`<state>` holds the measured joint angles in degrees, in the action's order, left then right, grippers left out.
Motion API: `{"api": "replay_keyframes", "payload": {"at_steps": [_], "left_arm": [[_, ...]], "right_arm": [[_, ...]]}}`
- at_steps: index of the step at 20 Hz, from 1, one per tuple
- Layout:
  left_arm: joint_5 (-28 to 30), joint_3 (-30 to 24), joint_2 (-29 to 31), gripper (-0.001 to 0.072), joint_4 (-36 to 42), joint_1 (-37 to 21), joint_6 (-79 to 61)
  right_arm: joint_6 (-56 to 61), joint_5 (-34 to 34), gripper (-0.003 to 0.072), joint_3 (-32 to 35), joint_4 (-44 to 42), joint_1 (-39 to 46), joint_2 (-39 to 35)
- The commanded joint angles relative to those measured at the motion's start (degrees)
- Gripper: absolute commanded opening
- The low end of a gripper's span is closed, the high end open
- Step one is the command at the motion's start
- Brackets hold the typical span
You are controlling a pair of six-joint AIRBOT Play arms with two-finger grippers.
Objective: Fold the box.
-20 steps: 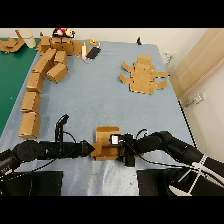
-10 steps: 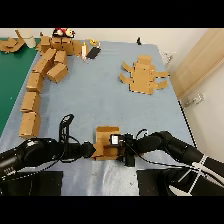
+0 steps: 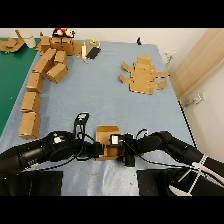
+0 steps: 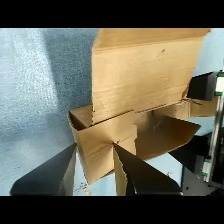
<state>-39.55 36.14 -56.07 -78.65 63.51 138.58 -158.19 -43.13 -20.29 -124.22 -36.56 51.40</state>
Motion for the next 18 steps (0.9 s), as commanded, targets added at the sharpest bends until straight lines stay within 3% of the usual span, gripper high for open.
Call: {"api": "replay_keyframes", "payload": {"at_steps": [1,12,18], "left_arm": [[-4.35,3.34,-3.17,0.0364,-4.87,2.19,5.38],[-8.48,10.64,-11.10,0.0364,-8.00,4.76,11.04],[-10.36,11.17,-14.10,0.0364,-7.52,4.76,12.15]], "right_arm": [[0.00,0.00,0.0451,0.00,-0.02,0.02,-0.02],[0.00,0.00,0.0451,0.00,-0.02,0.02,-0.02],[0.02,0.00,0.0451,0.00,-0.02,0.02,-0.02]]}}
